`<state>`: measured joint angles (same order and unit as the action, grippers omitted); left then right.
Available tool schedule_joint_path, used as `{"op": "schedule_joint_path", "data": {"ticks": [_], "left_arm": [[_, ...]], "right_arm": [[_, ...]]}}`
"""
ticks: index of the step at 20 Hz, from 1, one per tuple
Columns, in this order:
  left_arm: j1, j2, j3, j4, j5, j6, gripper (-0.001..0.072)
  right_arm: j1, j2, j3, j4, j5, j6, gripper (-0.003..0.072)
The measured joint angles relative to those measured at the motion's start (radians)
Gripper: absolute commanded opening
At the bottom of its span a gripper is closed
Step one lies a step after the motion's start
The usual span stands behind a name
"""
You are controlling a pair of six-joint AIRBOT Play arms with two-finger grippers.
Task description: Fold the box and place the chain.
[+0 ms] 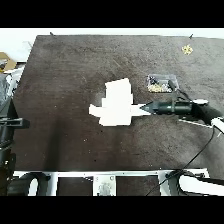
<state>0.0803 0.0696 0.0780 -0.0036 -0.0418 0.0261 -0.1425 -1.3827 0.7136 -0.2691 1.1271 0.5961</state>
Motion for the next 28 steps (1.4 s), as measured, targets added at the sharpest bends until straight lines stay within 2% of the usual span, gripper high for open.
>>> {"op": "schedule_joint_path", "data": {"ticks": [6,7,8,9,11,14,17,22,25,28], "left_arm": [[0.000,0.000,0.001,-0.003,-0.066,-0.001,0.0012],[0.000,0.000,0.001,-0.003,-0.089,-0.002,0.0098],[0.000,0.000,0.001,-0.007,-0.113,-0.007,0.0347],[0.000,0.000,0.002,-0.014,-0.134,-0.015,0.0371],[0.000,-0.008,0.006,-0.032,-0.181,-0.031,0.0371],[0.000,-0.085,0.034,-0.046,-0.284,-0.045,0.0373],[0.000,-0.253,0.103,-0.052,-0.396,-0.050,0.0373],[0.000,-0.646,0.311,-0.054,-0.586,-0.049,0.0372],[0.000,-0.906,0.491,-0.047,-0.708,-0.076,0.0372],[-0.015,-1.171,0.722,0.013,-0.846,-0.167,0.0373]], "right_arm": [[0.219,0.009,0.037,0.061,-0.330,-0.002,0.0003],[0.238,0.001,0.051,0.063,-0.363,-0.002,0.0003],[0.254,-0.011,0.065,0.060,-0.393,-0.003,0.0003],[0.264,-0.024,0.077,0.058,-0.412,-0.012,0.0003],[0.278,-0.051,0.093,0.051,-0.441,-0.037,0.0002],[0.288,-0.077,0.104,0.046,-0.468,-0.082,0.0003],[0.291,-0.087,0.109,0.044,-0.486,-0.111,0.0003],[0.292,-0.092,0.110,0.041,-0.504,-0.138,0.0002],[0.292,-0.092,0.110,0.041,-0.508,-0.151,0.0003],[0.292,-0.092,0.110,0.041,-0.512,-0.157,0.0003]]}}
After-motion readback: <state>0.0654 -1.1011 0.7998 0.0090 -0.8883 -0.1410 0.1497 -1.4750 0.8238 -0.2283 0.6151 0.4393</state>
